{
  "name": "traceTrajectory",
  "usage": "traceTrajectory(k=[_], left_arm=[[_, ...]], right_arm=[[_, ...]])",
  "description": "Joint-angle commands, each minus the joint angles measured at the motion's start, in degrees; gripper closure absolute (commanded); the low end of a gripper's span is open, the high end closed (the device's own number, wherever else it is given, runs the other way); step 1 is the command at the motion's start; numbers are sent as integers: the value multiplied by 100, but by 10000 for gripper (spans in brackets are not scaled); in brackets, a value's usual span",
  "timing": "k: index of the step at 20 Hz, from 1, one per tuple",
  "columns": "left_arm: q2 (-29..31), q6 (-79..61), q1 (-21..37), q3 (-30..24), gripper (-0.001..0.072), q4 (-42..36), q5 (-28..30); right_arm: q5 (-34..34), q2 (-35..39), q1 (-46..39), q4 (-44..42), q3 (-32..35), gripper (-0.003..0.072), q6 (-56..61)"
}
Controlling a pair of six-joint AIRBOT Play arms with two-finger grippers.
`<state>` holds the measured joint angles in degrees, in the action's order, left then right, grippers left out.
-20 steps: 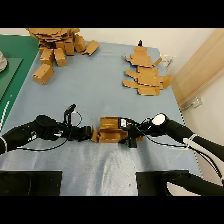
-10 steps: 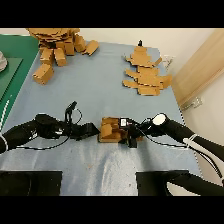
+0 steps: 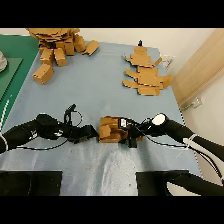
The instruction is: Fold the box.
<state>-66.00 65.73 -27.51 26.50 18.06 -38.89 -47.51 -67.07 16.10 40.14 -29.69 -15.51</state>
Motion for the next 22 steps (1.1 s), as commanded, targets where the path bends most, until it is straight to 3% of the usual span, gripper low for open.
traceTrajectory(k=[1, 3, 9, 14, 18, 22], left_arm=[[31, 1213, 11, -2, 35, 1447, 39], [160, 1233, 9, 33, 71, 1432, 28], [1036, 1320, 44, 142, 72, 1458, 289], [1049, 1338, -422, 398, 71, 1392, 348], [1019, 1567, -940, 468, 71, 1460, 1067], [549, 2830, -1180, 726, 71, 2223, 1064]], right_arm=[[-2, -2, 4, -4, 2, 217, 7], [0, -2, 4, -4, 2, 218, 7], [-2, -2, 4, -7, 2, 217, 7], [0, -2, 4, -7, 2, 218, 7], [-2, -2, 4, -7, 2, 217, 7], [-2, -2, 4, -7, 2, 218, 7]])
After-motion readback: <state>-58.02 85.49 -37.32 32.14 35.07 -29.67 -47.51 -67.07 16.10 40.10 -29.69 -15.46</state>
